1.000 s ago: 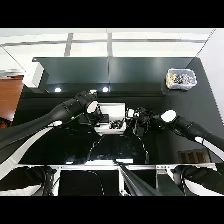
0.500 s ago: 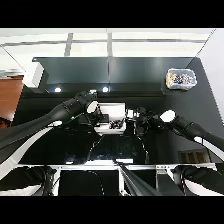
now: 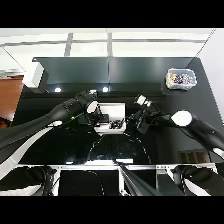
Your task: Fold the box and place the chain.
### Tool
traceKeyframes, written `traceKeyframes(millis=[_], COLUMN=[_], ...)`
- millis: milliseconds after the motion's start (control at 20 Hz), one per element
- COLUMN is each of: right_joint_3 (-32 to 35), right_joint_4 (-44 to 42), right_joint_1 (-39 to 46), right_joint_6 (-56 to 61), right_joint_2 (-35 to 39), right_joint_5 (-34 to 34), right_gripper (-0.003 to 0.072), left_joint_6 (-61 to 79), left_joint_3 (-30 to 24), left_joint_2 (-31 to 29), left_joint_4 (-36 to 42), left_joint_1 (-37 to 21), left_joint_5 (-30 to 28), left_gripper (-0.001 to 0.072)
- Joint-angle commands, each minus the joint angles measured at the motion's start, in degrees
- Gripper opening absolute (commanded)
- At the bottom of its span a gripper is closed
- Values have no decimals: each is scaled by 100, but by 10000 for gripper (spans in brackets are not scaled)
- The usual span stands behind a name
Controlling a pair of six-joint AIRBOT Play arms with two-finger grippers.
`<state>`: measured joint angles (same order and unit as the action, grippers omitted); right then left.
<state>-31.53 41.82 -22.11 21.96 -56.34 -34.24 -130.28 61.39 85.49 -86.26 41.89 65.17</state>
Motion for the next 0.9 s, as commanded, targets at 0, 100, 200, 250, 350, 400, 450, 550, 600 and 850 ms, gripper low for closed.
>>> traceKeyframes(millis=[0, 100, 200, 250, 350, 400, 450, 550, 600, 850], right_joint_3=[-286, -739, -1287, -1563, -1963, -2046, -2059, -2059, -2057, -2057], right_joint_4=[710, 684, 518, 269, -586, -1010, -1453, -1829, -1858, -1875], right_joint_1=[284, 385, 378, 378, 378, 378, 378, 376, 343, -404], right_joint_6=[2190, 3071, 3646, 3742, 3740, 3738, 3735, 3740, 3744, 3742], right_joint_2=[1252, 1812, 2092, 2107, 2105, 2105, 2105, 2000, 1899, 944], right_joint_5=[-964, -1394, -1672, -1810, -1757, -1600, -1414, -1331, -1366, -1311], right_gripper=[16, 16, 16, 17, 16, 16, 17, 17, 17, 17], left_joint_6=[0, 0, 0, 0, 0, 0, 0, 0, 0, 0], left_joint_3=[0, 0, 0, 0, 0, 0, 0, 0, 0, 0], left_joint_2=[-2, -2, -2, -2, -2, -2, -2, -2, -2, -2], left_joint_4=[-2, -2, -2, -2, -2, -2, -2, -2, -2, -2], left_joint_1=[0, 0, 0, 0, 0, 0, 0, 0, 0, 0], left_joint_5=[2, 2, 2, 2, 4, 2, 2, 2, 2, 2], left_gripper=[30, 30, 31, 30, 30, 30, 30, 30, 30, 30])
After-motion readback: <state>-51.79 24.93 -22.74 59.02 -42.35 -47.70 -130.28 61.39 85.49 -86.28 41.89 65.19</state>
